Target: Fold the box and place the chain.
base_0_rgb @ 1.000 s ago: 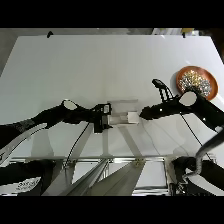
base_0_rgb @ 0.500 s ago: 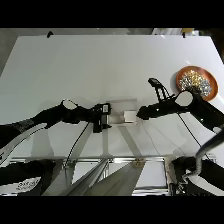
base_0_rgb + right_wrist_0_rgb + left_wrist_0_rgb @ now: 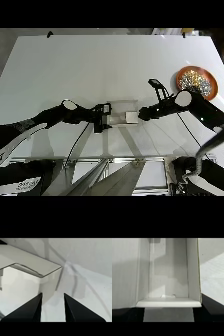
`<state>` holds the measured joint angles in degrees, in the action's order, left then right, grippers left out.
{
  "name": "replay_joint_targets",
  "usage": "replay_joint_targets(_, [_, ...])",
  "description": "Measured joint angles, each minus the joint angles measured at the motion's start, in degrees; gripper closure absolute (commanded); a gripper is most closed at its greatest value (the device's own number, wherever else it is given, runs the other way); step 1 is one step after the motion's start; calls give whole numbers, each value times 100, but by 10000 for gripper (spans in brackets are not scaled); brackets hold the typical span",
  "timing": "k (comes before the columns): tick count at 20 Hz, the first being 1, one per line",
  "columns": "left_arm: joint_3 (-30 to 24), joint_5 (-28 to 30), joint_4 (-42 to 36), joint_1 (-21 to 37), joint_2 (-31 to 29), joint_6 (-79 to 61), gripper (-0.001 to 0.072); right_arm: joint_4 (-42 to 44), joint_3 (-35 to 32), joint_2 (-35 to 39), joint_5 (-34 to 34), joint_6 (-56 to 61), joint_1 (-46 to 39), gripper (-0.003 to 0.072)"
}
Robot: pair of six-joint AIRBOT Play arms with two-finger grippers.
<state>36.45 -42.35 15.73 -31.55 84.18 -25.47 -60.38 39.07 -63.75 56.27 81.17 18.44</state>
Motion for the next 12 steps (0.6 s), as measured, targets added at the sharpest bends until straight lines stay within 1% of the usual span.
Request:
replay_joint_targets(8, [0,9,13,0,0,-2,560,-179,240,2,350,103,-11,395])
replay_joint_targets(12, [0,11,15,0,0,-2,560,28,380,2,522,107,0,391])
